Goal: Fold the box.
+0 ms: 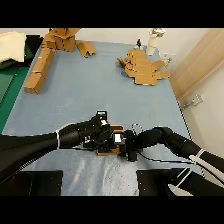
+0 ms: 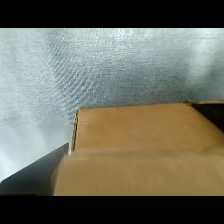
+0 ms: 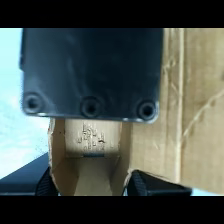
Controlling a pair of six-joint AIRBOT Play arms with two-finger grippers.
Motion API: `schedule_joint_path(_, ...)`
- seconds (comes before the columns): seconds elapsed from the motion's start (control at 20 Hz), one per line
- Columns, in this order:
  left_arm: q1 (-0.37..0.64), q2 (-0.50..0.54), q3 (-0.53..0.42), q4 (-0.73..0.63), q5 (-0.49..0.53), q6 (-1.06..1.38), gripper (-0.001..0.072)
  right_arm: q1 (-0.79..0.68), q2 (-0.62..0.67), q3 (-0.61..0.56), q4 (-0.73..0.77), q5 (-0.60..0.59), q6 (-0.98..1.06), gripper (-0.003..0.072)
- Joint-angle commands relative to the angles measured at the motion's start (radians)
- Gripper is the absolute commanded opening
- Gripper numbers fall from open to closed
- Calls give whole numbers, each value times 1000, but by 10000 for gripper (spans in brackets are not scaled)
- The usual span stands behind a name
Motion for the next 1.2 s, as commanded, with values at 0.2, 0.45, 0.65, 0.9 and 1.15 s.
schedule_joint_path(0.2,29,113,7,46,-116,8,494,0,0,0,0,0,2,473)
schedule_joint_path(0.45,29,175,7,108,-253,32,462,0,0,0,0,1,2,473)
schedule_joint_path(0.65,29,181,7,109,-269,90,12,0,0,0,0,0,2,473)
schedule_joint_path(0.9,47,233,-56,74,-278,277,11,0,0,0,0,0,2,473)
schedule_joint_path(1.15,399,414,-360,-562,-80,1281,11,0,0,0,0,1,2,473)
